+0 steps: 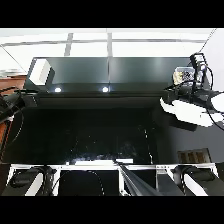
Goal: Fold the box and place the chain.
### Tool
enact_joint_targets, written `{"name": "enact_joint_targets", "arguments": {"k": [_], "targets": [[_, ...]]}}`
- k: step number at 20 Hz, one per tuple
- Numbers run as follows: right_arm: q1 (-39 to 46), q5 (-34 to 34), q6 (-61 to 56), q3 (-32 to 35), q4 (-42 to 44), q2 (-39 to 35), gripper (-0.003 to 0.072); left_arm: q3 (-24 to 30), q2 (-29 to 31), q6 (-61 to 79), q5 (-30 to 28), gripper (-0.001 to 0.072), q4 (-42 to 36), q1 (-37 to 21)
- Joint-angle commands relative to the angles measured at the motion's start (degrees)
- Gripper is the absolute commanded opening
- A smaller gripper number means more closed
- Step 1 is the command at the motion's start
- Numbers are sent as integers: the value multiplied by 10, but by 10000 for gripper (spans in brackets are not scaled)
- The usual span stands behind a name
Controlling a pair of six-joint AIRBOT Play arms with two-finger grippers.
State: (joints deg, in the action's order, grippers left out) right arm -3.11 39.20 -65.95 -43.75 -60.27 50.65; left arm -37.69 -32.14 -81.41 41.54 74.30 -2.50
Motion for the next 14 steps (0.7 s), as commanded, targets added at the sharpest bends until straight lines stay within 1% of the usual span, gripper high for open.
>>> {"name": "enact_joint_targets", "arguments": {"k": [1,12,14], "targets": [[-1,0,0,0,0,0,14,0,0,0,0,26,0,0],[-1,0,-1,0,2,0,14,0,0,0,0,26,0,0],[-1,0,0,0,25,0,14,0,0,0,0,26,0,0]]}}
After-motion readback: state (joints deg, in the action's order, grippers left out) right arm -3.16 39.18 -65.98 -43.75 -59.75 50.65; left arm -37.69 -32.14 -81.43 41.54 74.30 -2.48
